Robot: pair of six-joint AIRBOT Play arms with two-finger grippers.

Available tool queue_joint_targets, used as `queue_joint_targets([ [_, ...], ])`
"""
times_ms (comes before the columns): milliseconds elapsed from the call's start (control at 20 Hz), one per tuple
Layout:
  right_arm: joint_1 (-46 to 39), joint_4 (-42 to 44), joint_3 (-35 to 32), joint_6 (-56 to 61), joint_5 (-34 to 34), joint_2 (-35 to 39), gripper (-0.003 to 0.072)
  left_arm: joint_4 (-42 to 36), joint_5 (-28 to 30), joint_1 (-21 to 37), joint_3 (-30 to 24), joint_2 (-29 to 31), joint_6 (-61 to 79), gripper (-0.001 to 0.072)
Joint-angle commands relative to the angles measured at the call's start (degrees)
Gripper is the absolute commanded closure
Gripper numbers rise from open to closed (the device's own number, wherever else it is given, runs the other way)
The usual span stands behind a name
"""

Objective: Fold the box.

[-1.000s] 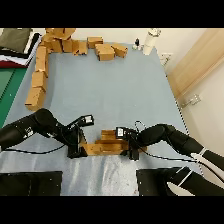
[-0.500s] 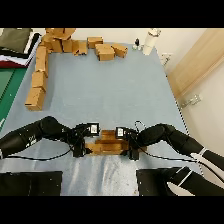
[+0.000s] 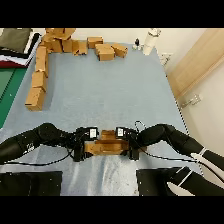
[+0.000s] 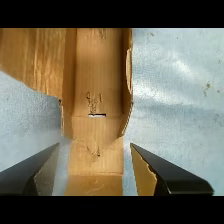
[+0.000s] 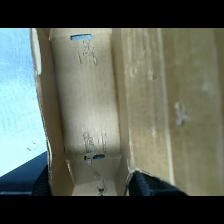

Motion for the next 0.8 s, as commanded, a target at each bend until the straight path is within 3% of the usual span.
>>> queue_joint_targets([
  [0,0.0,-0.07,0.02,0.02,0.0,-0.04,0.0189,-2.45,0.55,-1.44,-0.31,0.24,0.17,0.0009],
  [300,0.0,-0.04,0.02,0.02,0.0,-0.04,0.0189,-5.64,5.09,-3.69,-0.28,0.15,0.17,0.0011],
  [350,0.0,-0.04,0.02,0.02,0.0,-0.04,0.0189,-5.62,5.22,-3.69,-0.31,0.13,0.15,0.0047],
  [400,0.0,-0.04,0.02,0.02,0.0,-0.04,0.0189,-5.62,5.2,-3.69,-0.28,0.15,0.17,0.0188],
  [450,0.0,-0.04,0.02,0.02,0.0,-0.04,0.0189,-5.62,5.2,-3.85,-0.28,0.13,0.17,0.0257],
  [550,0.0,-0.07,0.02,0.04,0.0,-0.04,0.0189,-5.62,5.29,-4.24,-0.31,0.13,0.17,0.026],
  [600,0.0,-0.07,0.02,0.02,0.0,-0.04,0.0189,-5.62,5.73,-4.39,-0.28,0.02,0.17,0.032],
  [650,0.0,-0.07,0.02,0.02,0.0,-0.04,0.0189,-5.62,5.81,-4.39,-0.28,-0.13,0.2,0.045],
  [750,0.0,-0.07,0.02,0.02,0.0,-0.04,0.0188,-5.64,6.32,-4.57,-0.28,-0.26,0.2,0.0476],
])
